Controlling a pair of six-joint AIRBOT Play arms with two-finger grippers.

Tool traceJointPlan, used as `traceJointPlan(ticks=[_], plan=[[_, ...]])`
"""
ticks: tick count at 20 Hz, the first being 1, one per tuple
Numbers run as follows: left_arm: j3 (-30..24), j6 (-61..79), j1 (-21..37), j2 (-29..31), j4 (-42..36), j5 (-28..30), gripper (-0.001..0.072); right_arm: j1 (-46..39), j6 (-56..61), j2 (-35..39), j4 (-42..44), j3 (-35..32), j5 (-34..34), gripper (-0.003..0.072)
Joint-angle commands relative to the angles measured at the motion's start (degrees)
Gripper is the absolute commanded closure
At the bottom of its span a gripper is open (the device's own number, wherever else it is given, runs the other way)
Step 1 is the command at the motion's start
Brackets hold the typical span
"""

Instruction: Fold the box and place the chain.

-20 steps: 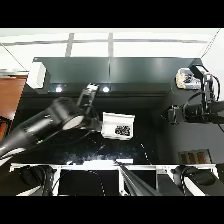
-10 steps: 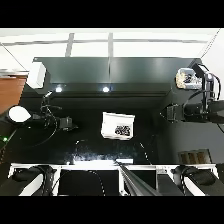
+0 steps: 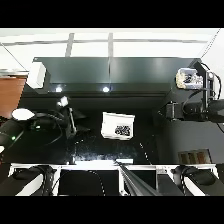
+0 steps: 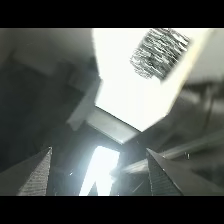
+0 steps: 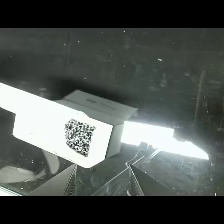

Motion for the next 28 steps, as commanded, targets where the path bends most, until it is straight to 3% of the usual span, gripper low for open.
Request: traceJointPlan(ticks=[1,4,10,16,28], plan=[[1.7,9.4,-10.1,-4.8,9.6,1.6,0.0001,0.0,0.7,0.0,0.2,-0.1,-1.1,0.0309],[3.6,9.0,-15.9,-8.6,9.6,5.8,0.0002,0.0,1.1,0.0,0.2,-0.2,-2.7,0.0309],[10.3,5.8,-17.5,-18.8,8.1,2.4,0.0002,0.0,1.1,0.0,0.2,-0.2,-3.3,0.0309],[10.4,5.8,-15.4,-19.5,2.3,4.0,0.0002,0.0,1.0,0.0,0.2,-0.2,-3.6,0.0309],[10.4,5.9,-15.6,-20.2,1.5,6.1,0.0002,0.0,1.0,0.0,0.2,-0.2,-4.0,0.0309]])
